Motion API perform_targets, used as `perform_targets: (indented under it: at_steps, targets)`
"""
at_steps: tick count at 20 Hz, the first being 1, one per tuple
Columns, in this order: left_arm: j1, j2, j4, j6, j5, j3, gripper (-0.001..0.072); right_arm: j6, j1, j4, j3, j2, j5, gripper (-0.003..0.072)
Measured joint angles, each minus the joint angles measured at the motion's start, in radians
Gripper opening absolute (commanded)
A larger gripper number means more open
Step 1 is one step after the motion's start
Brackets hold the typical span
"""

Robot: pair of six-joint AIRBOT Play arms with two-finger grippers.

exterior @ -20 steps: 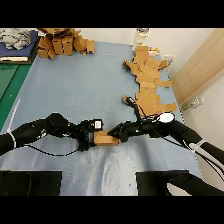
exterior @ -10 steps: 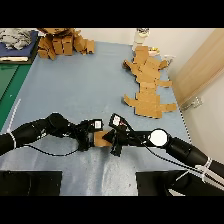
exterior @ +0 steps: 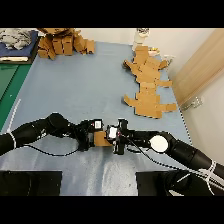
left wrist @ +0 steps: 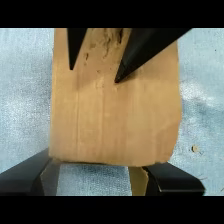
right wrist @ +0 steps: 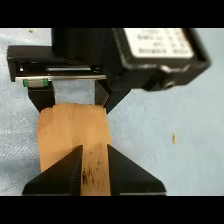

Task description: Fold the box.

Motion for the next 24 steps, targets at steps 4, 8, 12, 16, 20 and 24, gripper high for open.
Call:
perform_targets:
  at_steps: [4, 8, 12, 16, 20, 24]
  targets:
    - [0.001, 0.0, 0.0, 0.0, 0.0, 0.0, 0.0518, -0.006, 0.002, -0.018, 0.015, 0.019, 0.029, 0.025]
    - [0.001, 0.0, 0.0, 0.0, 0.003, 0.0, 0.0518, -0.016, 0.002, -0.023, 0.019, 0.025, 0.045, 0.0421]
    - [0.001, 0.0, 0.0, 0.0, 0.003, 0.0, 0.0518, -0.024, 0.007, -0.023, 0.02, 0.026, 0.061, 0.05]
    - [0.001, 0.0, 0.0, 0.0, 0.003, 0.0, 0.0518, -0.027, 0.012, -0.021, 0.02, 0.025, 0.082, 0.05]
    - [0.001, 0.0, 0.0, 0.0, 0.003, 0.0, 0.0518, -0.027, 0.013, -0.019, 0.02, 0.0, 0.089, 0.05]
    - [0.001, 0.0, 0.0, 0.0, 0.003, 0.0, 0.0518, -0.027, 0.013, -0.014, 0.02, -0.018, 0.079, 0.05]
